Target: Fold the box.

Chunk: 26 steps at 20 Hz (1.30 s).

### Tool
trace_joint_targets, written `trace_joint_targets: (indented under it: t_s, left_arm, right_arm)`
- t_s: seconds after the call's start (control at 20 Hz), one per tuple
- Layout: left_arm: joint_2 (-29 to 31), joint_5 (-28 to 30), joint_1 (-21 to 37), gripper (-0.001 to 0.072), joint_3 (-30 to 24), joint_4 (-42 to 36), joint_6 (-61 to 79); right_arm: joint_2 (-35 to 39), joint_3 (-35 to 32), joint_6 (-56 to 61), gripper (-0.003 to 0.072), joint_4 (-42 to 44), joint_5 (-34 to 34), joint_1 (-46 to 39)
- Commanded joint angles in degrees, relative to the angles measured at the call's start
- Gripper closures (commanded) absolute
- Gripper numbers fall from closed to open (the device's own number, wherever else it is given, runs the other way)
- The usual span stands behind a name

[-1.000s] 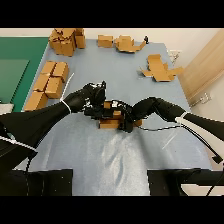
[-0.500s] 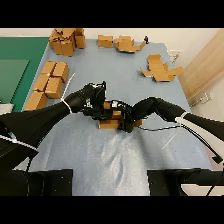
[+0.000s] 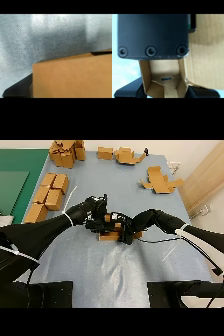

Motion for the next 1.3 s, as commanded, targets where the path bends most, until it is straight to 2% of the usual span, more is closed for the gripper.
trace_joint_targets:
  t_s: [0.0,0.05,0.15,0.65,0.7,0.75,0.8,1.05,1.1,1.25]
  left_arm:
    - [-1.4,-1.8,0.0,0.0415,0.0,0.3,-0.6]
    - [-1.8,-1.9,-0.1,0.043,0.0,0.3,-0.6]
    - [-1.7,-1.6,-0.2,0.0691,0.0,0.3,0.3]
    - [-1.7,0.8,-1.5,0.0691,0.0,0.3,0.1]
    - [-1.7,0.8,-1.5,0.062,0.0,0.3,0.3]
    - [-1.7,0.7,-1.5,0.037,0.0,0.3,0.2]
    - [-1.6,0.6,-1.4,0.0305,0.0,0.4,0.3]
    - [2.2,0.7,-1.3,0.0296,0.0,4.4,0.6]
    - [3.1,0.7,-1.3,0.0203,0.0,5.4,0.5]
    - [4.7,0.6,-0.9,0.0188,-0.1,5.5,1.8]
  right_arm:
    - [0.0,0.1,0.1,0.0242,0.0,0.0,0.0]
    - [0.0,0.1,0.1,0.0242,0.0,0.0,0.0]
    - [0.0,0.1,0.1,0.0242,0.0,0.0,0.0]
    - [0.0,0.1,0.1,0.0242,0.0,0.0,0.0]
    - [0.0,0.1,0.2,0.0242,0.0,-0.1,0.0]
    - [0.0,0.1,0.2,0.0242,0.0,-0.1,0.0]
    - [0.0,0.1,0.2,0.0242,0.0,-0.2,0.0]
    - [0.0,0.1,0.2,0.0242,0.0,-0.7,0.0]
    - [0.0,0.1,0.2,0.0242,0.0,-0.9,0.0]
    - [0.0,0.1,0.3,0.0242,0.0,-0.9,0.0]
